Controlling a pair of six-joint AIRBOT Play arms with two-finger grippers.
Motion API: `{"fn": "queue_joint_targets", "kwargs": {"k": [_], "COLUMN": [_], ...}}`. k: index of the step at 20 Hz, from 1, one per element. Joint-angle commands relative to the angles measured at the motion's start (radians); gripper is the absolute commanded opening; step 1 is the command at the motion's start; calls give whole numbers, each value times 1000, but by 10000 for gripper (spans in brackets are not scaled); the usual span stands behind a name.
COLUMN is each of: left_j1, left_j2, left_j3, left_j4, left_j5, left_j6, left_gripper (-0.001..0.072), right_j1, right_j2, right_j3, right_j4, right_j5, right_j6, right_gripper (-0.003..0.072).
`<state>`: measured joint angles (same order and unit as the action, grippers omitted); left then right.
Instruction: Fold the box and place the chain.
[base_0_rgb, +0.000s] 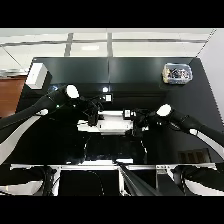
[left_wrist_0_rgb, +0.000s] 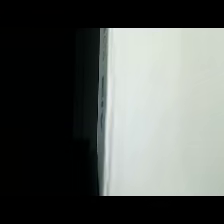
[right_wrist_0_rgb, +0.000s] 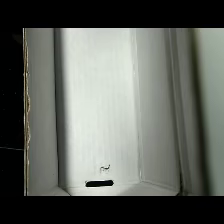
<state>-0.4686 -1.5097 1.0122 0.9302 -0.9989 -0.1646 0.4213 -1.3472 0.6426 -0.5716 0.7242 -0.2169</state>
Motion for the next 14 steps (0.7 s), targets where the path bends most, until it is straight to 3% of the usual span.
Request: {"fn": "queue_joint_targets", "kwargs": {"k": [1,3,5,9,10,12,14], "left_j1": [0,0,0,1,2,14,37], "left_j2": [0,0,0,13,27,66,124], "left_j3": [0,0,0,2,2,2,2], "left_j4": [0,0,0,17,42,126,262], "left_j5": [0,0,0,-24,-31,-34,-44], "left_j6": [0,0,0,-34,-81,-250,-464], "left_gripper": [25,25,25,33,180,622,644], "right_j1": [1,1,1,1,1,1,1], "right_j2": [-1,-1,-1,-1,-1,-1,-1], "right_j3": [0,0,0,0,0,0,0], "right_j4": [-3,-4,-4,-3,-3,-3,-5], "right_j5": [2,2,2,2,2,2,5], "right_j6": [0,0,0,0,0,0,0], "right_gripper": [700,699,530,528,528,527,526]}}
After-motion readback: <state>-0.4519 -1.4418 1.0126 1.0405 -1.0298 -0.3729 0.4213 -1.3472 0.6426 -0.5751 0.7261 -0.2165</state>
